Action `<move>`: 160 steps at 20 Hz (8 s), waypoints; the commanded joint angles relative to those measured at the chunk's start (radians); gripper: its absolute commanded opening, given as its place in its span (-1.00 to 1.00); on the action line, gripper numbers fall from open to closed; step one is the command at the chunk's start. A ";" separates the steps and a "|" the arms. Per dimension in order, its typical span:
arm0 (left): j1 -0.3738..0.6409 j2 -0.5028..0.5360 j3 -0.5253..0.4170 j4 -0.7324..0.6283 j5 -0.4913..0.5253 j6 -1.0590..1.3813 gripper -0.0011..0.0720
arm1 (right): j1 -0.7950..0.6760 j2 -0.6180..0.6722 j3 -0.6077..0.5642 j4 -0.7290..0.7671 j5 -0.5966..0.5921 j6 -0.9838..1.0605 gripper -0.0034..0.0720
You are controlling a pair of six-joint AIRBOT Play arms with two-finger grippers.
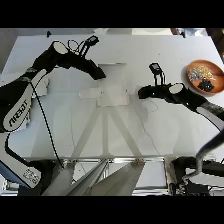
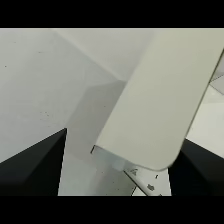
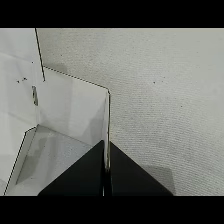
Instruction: Fold the box and place the chain.
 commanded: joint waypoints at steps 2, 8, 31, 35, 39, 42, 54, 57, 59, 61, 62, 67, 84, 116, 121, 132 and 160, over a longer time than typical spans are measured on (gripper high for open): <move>0.008 -0.014 0.001 -0.006 -0.039 0.034 0.80 | 0.001 0.001 -0.001 0.000 0.000 0.000 -0.87; 0.005 -0.050 0.001 -0.049 -0.161 0.125 0.59 | 0.001 0.001 -0.001 0.000 0.000 0.000 -0.87; 0.005 -0.049 0.001 -0.052 -0.190 0.271 -0.93 | 0.001 0.001 -0.001 0.000 0.000 0.000 -0.87; 0.005 -0.049 0.001 -0.051 -0.189 0.272 -0.94 | 0.001 0.001 -0.001 0.000 0.000 0.000 -0.87; 0.000 -0.049 0.001 -0.051 -0.189 0.271 -0.95 | 0.001 0.001 -0.001 0.000 0.000 0.000 -0.87; -0.004 -0.049 0.001 -0.051 -0.184 0.272 -0.96 | 0.001 0.001 -0.001 0.001 0.000 0.000 -0.87; 0.034 0.020 0.001 -0.049 -0.294 0.412 -0.96 | 0.000 0.262 0.000 -0.064 -0.046 0.001 0.32; 0.052 0.064 0.001 -0.047 -0.418 0.450 -0.97 | 0.000 0.381 0.000 -0.069 -0.096 0.001 0.31; 0.050 0.062 -0.001 -0.037 -0.519 0.472 -0.97 | 0.000 0.436 0.000 -0.069 -0.097 0.001 0.31; 0.038 0.061 -0.012 -0.024 -0.505 0.551 -0.97 | 0.000 0.466 0.000 -0.069 -0.097 0.001 0.31; 0.029 0.061 -0.018 -0.025 -0.460 0.589 -0.96 | 0.000 0.469 0.000 -0.069 -0.097 0.001 0.31; -0.023 0.015 -0.022 -0.024 -0.285 0.634 -0.96 | 0.000 0.468 -0.001 -0.069 -0.096 0.001 0.31; -0.056 -0.106 -0.022 -0.028 -0.103 0.597 -0.96 | 0.000 0.457 -0.001 -0.113 -0.097 0.002 0.31; -0.056 -0.092 -0.021 0.003 -0.122 0.608 -0.96 | 0.001 0.430 -0.001 -0.113 -0.096 0.024 0.31; -0.056 -0.095 -0.021 0.014 -0.121 0.613 -0.96 | 0.001 0.430 -0.001 -0.113 -0.085 0.024 0.31; -0.064 -0.095 -0.021 0.106 -0.105 0.615 -0.94 | 0.000 0.430 -0.001 -0.113 -0.073 0.024 0.31; -0.064 -0.094 -0.021 0.106 -0.100 0.615 -0.94 | 0.001 0.621 0.021 -0.225 0.559 -0.273 0.86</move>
